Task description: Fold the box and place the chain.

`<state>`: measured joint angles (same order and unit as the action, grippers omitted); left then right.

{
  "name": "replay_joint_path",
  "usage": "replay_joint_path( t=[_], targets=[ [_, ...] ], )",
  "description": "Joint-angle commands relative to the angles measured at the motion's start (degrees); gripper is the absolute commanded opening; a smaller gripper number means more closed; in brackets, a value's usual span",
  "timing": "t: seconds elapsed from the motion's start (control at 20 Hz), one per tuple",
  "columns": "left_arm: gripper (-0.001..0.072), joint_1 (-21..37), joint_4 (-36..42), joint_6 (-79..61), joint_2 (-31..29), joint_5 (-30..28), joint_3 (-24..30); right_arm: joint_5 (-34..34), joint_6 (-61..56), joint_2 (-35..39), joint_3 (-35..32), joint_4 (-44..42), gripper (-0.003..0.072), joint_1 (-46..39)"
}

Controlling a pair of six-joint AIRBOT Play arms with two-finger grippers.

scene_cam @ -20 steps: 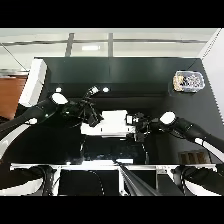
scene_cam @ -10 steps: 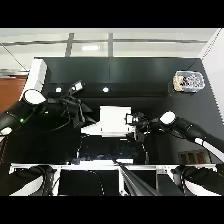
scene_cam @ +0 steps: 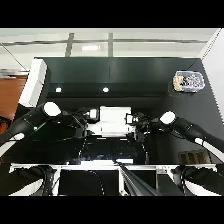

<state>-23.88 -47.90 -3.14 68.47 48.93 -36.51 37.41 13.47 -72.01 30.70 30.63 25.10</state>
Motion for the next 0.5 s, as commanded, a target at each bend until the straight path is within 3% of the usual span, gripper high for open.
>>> replay_joint_path(
  t=[0.0,0.05,0.15,0.3,0.45],
  targets=[
    [0.0363,-3.4,3.7,-1.2,1.5,-3.0,0.4,0.0,0.0,0.0,0.0,0.0,0.0195,0.0],
    [0.0247,-3.8,5.3,-1.2,1.9,-1.9,0.4,0.0,0.0,0.0,0.0,0.0,0.0196,0.0],
    [0.0151,-3.7,7.1,-1.1,2.5,-0.4,0.4,0.0,0.0,0.0,0.0,0.0,0.0195,0.0],
    [0.0084,-3.7,9.6,-1.2,2.9,-1.1,0.4,0.0,0.0,0.0,0.0,0.0,0.0195,0.0],
    [0.0087,-4.0,15.3,-1.2,4.8,-2.0,0.4,0.0,0.0,0.0,0.0,0.0,0.0195,0.0]
  ],
)
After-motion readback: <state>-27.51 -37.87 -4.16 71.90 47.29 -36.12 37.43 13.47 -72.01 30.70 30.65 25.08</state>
